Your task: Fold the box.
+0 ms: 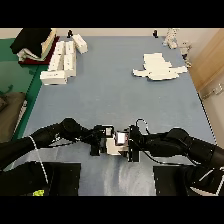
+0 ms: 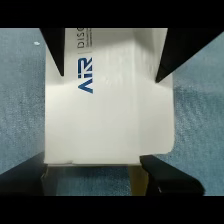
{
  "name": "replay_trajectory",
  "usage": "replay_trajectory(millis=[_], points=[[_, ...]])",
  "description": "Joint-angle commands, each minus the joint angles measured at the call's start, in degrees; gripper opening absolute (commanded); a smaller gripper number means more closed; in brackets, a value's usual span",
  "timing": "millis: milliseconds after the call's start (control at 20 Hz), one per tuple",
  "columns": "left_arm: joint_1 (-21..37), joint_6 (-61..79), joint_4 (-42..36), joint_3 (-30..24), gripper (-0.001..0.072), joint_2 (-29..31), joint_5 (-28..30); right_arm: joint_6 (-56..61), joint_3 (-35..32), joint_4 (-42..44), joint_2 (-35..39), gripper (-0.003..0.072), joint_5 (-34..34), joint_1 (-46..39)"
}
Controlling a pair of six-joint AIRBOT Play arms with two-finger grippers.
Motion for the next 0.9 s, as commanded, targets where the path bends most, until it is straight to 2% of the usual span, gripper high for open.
replay_trajectory(millis=[0,750,800,850], points=[[0.04,0.02,0.02,0.04,0.0471,0.07,0.0,-1.53,0.57,-4.76,-0.35,0.06,0.92,0.26],[0.04,0.02,0.02,0.04,0.0471,0.07,0.02,-1.51,2.56,-7.67,2.38,0.0587,1.31,0.15],[0.04,0.02,0.02,0.04,0.0471,0.07,0.02,-1.51,2.56,-8.48,2.34,0.0578,1.95,0.15],[0.04,0.02,0.0,0.04,0.0471,0.07,0.02,-1.49,2.56,-9.84,2.32,0.0503,2.73,0.15]])
